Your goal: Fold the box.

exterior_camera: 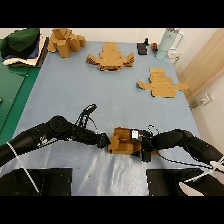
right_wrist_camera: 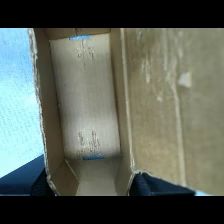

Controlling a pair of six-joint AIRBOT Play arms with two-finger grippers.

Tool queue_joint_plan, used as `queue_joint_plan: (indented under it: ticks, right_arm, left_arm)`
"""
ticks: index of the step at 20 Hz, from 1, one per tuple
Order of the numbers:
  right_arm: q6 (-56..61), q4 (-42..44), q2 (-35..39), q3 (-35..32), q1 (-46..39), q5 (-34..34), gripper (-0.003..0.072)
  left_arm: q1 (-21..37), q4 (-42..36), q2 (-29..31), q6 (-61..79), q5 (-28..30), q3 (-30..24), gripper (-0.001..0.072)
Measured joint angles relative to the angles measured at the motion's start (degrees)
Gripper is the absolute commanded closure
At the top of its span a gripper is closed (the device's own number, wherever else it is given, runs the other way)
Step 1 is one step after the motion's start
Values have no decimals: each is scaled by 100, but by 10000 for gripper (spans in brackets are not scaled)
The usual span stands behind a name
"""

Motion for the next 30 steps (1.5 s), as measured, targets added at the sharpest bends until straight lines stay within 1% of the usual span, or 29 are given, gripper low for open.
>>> queue_joint_plan:
  ticks: [2,3,4,9,14,17,18,19,22,25,28,30]
  right_arm:
    - [0,-2,0,0,0,-2,147]
    - [0,0,0,0,0,0,147]
    - [0,-2,0,0,0,0,147]
    - [0,0,0,0,0,0,147]
    - [0,0,0,0,0,0,147]
    - [0,0,0,0,0,-2,147]
    - [0,0,0,0,0,-2,147]
    - [0,0,0,0,0,-2,147]
    - [2,-2,0,0,0,-2,147]
    - [0,-2,0,0,0,0,147]
    - [0,0,0,0,0,-2,147]
    - [0,0,0,0,0,0,147]
  left_arm:
    - [0,-181,-9,179,-17,17,150]
    - [0,-267,-26,240,-17,22,67]
    - [0,-341,-57,306,-42,28,34]
    - [-48,-809,-319,562,-107,33,35]
    - [-66,-981,-466,643,55,33,36]
    - [-72,-960,-490,667,87,33,67]
    - [-74,-883,-494,662,74,33,108]
    - [-90,-767,-494,588,72,33,127]
    - [-238,-345,-501,50,225,57,126]
    - [-612,197,-501,-595,560,205,126]
    - [-1023,979,-535,-1443,826,446,126]
    - [-1235,1620,-614,-2114,850,627,126]
